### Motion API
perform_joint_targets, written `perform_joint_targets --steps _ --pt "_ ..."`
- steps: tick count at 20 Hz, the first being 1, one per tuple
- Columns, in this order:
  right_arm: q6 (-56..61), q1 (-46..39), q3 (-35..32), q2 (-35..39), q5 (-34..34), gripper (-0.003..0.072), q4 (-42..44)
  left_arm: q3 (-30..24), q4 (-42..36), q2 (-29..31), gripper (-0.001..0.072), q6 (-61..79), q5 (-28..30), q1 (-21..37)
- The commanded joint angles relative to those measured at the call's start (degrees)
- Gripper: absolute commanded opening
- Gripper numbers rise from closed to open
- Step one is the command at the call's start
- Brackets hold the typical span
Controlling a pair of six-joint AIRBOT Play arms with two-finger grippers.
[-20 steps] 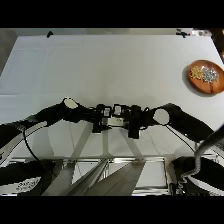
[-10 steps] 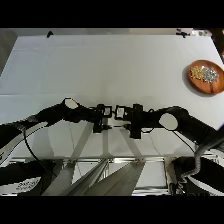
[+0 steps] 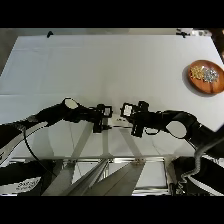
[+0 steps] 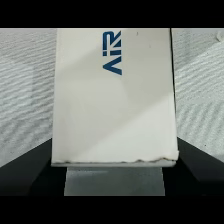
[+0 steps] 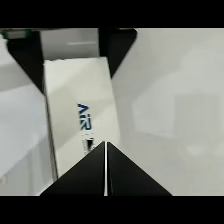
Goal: Fold the box and place the chain.
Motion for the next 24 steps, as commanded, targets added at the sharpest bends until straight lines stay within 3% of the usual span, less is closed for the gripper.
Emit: perform_joint_targets --steps 1,3,6,13,20,24 --pt "1.6 1.5 -5.0 -0.2 -14.0 0.0014 -0.3 0.0 0.0 0.0 0.0377 0.0 0.0 0.0" --pt "1.6 3.9 -6.1 -0.2 -20.0 0.0014 -0.3 0.0 0.0 0.0 0.0377 0.0 0.0 0.0" --pt "1.6 7.1 -6.7 -0.9 -23.3 0.0013 -0.3 0.0 0.0 0.0 0.0377 0.0 0.0 0.0" --pt "1.6 12.9 -6.7 -7.7 -23.3 0.0013 -0.6 0.0 0.0 0.0 0.0377 0.0 0.0 0.0" --pt "-2.0 13.4 -10.3 -8.0 -23.5 0.0013 -0.8 0.0 0.0 0.0 0.0377 0.0 0.0 0.0" --pt "-4.3 13.4 -12.3 -8.0 -27.4 0.0013 -0.7 0.0 0.0 0.0 0.0377 0.0 0.0 0.0"
